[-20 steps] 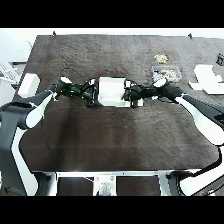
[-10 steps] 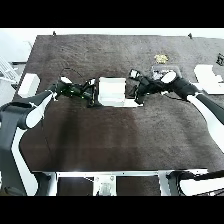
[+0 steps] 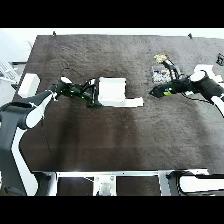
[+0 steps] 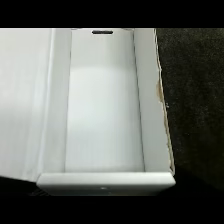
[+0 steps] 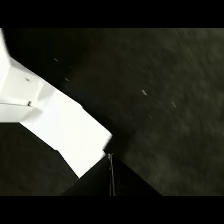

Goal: Fold the box and place the chain.

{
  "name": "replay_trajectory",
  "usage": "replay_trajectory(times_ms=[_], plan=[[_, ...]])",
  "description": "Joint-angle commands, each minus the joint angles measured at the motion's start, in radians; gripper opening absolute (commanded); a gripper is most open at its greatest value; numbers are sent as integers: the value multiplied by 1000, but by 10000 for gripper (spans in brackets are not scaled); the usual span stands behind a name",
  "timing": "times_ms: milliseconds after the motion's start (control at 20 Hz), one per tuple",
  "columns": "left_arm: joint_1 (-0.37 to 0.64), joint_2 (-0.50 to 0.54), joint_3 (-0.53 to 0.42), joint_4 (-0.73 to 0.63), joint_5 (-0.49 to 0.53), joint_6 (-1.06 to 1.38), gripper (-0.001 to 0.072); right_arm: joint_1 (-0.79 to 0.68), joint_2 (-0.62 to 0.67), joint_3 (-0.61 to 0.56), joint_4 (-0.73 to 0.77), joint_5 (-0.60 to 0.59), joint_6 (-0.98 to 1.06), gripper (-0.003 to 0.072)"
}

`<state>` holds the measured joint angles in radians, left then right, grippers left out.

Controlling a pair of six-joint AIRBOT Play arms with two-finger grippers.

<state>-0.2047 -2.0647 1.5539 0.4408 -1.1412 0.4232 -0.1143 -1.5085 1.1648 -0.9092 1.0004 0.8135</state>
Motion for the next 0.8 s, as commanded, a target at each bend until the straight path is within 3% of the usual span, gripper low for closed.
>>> replay_trajectory(times_ms=[0, 400, 750], plan=[[0, 0, 0, 0, 1, 0, 288, -72, -21, -34, 11, 49, 97, 10], [0, 0, 0, 0, 1, 0, 287, 6, -185, -33, 149, 71, 105, 10], [0, 0, 0, 0, 1, 0, 287, 115, -216, -2, 353, 71, 40, 10]])
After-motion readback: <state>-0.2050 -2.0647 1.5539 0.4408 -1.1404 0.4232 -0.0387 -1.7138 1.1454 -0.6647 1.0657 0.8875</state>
